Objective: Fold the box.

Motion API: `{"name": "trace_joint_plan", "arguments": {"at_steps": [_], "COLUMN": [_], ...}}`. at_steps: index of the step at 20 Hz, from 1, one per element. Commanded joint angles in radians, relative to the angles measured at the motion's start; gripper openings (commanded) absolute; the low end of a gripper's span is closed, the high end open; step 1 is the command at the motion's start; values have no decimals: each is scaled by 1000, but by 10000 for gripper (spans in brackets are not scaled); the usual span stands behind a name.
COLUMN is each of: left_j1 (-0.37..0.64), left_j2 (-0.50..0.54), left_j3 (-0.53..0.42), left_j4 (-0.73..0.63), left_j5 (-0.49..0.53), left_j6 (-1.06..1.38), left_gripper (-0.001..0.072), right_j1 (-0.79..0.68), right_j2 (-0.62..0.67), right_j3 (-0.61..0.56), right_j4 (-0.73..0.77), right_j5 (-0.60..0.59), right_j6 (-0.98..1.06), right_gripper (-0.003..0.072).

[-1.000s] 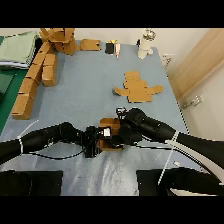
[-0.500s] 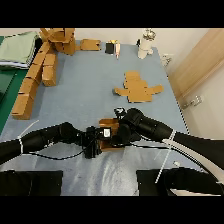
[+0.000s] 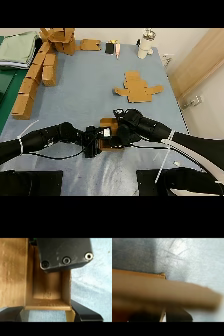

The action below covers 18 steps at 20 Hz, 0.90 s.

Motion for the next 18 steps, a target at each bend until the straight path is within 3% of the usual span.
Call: {"name": "trace_joint_plan", "arguments": {"at_steps": [1,8,9,10,16,17,18], "left_j1": [0,0,0,0,0,0,0], "left_j2": [0,-5,-7,-8,-8,-8,-8], "left_j3": [1,0,0,0,0,0,0], "left_j4": [0,0,0,0,0,0,0], "left_j5": [-1,-3,-5,-19,-20,-20,-20], "left_j6": [0,0,-1,-1,0,0,0], "left_gripper": [598,596,465,253,248,248,248], "right_j1": [0,0,0,0,0,0,0], "right_j2": [0,0,0,0,0,0,0], "right_j3": [1,1,1,1,1,1,1], "right_j4": [7,8,8,8,8,8,13], "right_j5": [17,32,32,32,32,32,32], "right_j6": [0,0,0,0,0,1,1], "right_gripper": [180,180,180,180,181,252,386]}}
